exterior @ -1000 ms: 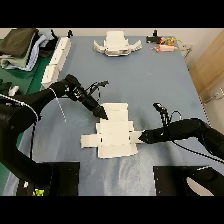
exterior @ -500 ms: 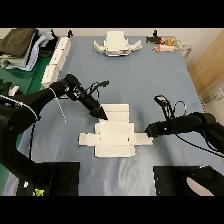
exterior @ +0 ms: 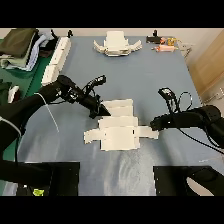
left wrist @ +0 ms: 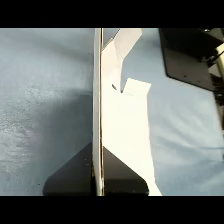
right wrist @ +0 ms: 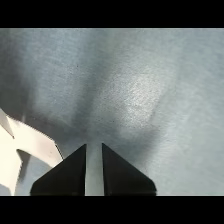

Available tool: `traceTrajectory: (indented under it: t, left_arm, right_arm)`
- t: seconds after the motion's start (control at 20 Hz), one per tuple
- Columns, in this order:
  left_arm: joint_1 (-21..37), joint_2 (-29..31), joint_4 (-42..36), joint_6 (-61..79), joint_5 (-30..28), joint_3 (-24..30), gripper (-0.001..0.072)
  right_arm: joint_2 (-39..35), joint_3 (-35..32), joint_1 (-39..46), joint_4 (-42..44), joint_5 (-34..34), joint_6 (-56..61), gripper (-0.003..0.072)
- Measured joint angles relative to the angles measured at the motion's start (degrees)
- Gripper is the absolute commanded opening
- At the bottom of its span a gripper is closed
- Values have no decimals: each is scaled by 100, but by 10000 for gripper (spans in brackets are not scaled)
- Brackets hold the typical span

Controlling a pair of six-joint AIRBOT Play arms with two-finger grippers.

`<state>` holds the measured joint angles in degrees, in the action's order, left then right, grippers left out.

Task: Fold the box.

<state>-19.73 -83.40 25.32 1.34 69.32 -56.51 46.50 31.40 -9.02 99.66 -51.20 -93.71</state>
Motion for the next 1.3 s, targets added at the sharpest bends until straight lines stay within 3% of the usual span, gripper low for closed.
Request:
traceTrajectory:
  t: [0.4,0.55,0.95,1.3]
  left_arm:
    - [-763,1377,42,358,-1805,1281,9]
    - [-1086,1784,120,356,-2223,1591,9]
    - [-1801,2065,164,186,-3206,2085,9]
    - [-2293,2194,186,164,-3853,2205,9]
  right_arm:
    - [0,15,0,-315,354,754,164]
    - [0,15,0,-404,573,984,165]
    - [0,15,0,-459,798,1235,165]
    - [0,15,0,-472,820,1329,164]
